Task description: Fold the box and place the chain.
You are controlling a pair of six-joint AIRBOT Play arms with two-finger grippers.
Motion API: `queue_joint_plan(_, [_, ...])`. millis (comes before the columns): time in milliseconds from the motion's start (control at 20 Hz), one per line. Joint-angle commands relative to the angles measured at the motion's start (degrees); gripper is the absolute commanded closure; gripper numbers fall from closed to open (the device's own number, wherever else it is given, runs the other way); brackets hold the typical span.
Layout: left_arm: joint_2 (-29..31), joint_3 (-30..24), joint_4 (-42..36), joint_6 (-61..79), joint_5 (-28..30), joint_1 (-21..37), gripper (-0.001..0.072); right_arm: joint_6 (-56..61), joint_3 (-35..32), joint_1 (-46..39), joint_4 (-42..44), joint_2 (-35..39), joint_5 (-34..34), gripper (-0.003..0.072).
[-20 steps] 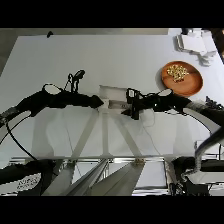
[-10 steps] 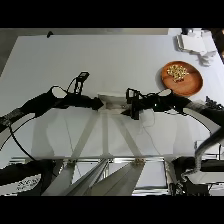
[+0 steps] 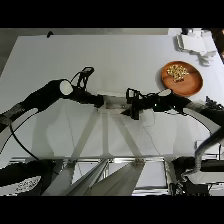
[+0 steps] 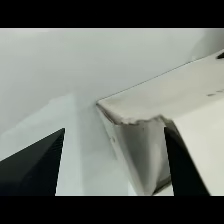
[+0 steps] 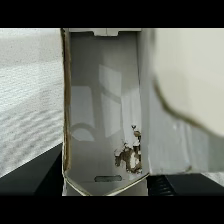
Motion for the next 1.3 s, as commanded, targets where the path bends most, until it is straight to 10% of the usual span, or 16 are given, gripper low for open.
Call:
queue_joint_plan(0, [-4.4,5.8,12.5,-15.2,-7.4,-3.6,0.0015,0.0,0.0,0.0,0.0,0.0,0.0,0.0292])
queue_joint_plan(400, [-9.6,12.2,24.7,-38.4,-14.5,-9.7,0.0100,0.0,0.0,0.0,0.0,0.0,0.0,0.0292])
queue_joint_plan(600, [-10.2,12.2,24.7,-40.0,-15.2,-11.0,0.0330,0.0,0.0,0.0,0.0,0.0,0.0,0.0292])
queue_joint_plan(650, [-10.2,12.2,24.4,-41.0,-14.2,-11.1,0.0427,0.0,0.0,0.0,0.0,0.0,0.0,0.0291])
queue_joint_plan(700, [-10.2,12.2,23.1,-40.9,-13.7,-11.1,0.0680,0.0,0.0,0.0,0.0,0.0,0.0,0.0291])
queue_joint_plan(750, [-10.2,12.2,21.9,-40.7,-13.6,-11.1,0.0702,0.0,0.0,0.0,0.0,0.0,0.0,0.0291])
queue_joint_plan(950, [-10.1,12.2,16.0,-40.7,-12.7,-10.4,0.0594,0.0,0.0,0.0,0.0,0.0,0.0,0.0291])
queue_joint_plan(1100, [-7.9,12.2,12.3,-38.1,-13.0,-7.9,0.0132,0.0,0.0,0.0,0.0,0.0,0.0,0.0291])
queue_joint_plan(1250, [-3.1,12.2,8.4,-27.4,-14.0,-2.0,0.0135,0.0,0.0,0.0,0.0,0.0,0.0,0.0291])
